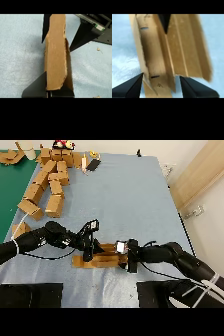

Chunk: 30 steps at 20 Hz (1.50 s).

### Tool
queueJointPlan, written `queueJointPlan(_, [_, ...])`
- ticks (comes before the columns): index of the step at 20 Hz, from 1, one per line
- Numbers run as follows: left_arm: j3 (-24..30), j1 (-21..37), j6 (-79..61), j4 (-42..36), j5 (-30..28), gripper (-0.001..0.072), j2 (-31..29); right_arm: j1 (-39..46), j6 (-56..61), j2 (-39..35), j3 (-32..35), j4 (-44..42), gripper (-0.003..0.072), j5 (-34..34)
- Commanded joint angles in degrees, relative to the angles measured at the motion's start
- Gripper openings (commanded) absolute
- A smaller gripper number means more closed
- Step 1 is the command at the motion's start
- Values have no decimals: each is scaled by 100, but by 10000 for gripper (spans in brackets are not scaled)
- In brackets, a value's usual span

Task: Fold the box.

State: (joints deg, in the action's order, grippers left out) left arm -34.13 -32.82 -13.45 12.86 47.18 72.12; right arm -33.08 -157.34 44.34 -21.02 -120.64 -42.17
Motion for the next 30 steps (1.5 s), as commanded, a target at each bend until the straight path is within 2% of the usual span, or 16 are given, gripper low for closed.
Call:
queueJointPlan(1, [2,0,-2,0,-11,11,2,203,-745,651,-280,-393,713,-426])
queueJointPlan(9, [2,0,-2,2,-9,11,2,203,-662,737,-306,-256,711,-592])
queueJointPlan(16, [2,-2,-2,2,-9,11,2,197,-664,813,-306,-321,709,-267])
queueJointPlan(28, [2,0,-2,2,-9,11,2,192,-664,1110,-302,-398,692,-177])
queueJointPlan(29, [2,0,-2,2,-9,11,2,192,-664,1132,-302,-415,681,-175])
queueJointPlan(30, [2,0,-2,2,-9,11,2,192,-664,1141,-302,-420,631,-181])
